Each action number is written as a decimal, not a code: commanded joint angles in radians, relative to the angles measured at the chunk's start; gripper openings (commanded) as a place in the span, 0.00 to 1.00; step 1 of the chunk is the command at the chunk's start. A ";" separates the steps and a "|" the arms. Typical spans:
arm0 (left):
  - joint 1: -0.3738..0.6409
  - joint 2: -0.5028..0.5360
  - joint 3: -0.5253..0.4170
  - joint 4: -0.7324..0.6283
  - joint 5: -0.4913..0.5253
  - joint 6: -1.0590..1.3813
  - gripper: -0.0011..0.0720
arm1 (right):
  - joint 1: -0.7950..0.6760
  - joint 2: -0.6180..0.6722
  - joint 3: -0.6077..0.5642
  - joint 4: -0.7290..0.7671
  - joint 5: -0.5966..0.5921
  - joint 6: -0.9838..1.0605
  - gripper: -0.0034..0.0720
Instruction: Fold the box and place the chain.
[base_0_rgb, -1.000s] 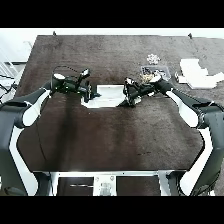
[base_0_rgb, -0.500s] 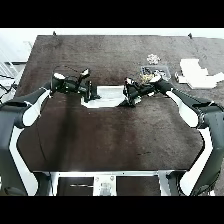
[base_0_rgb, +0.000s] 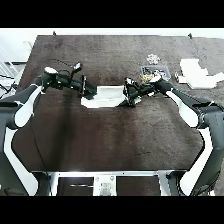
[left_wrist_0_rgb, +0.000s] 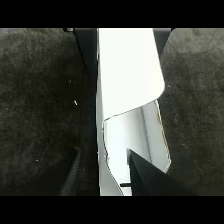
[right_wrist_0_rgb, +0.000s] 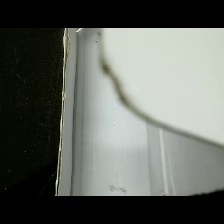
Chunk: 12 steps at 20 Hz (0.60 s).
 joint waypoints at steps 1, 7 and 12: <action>0.033 0.014 0.033 -0.001 -0.085 -0.050 0.49 | 0.001 0.000 0.000 0.000 0.000 0.000 0.81; 0.038 0.039 0.042 0.005 -0.165 -0.074 0.04 | 0.001 0.000 0.000 0.000 0.000 0.000 0.81; 0.018 0.101 0.030 0.025 -0.158 -0.161 0.03 | 0.001 0.000 0.000 0.000 0.000 0.000 0.81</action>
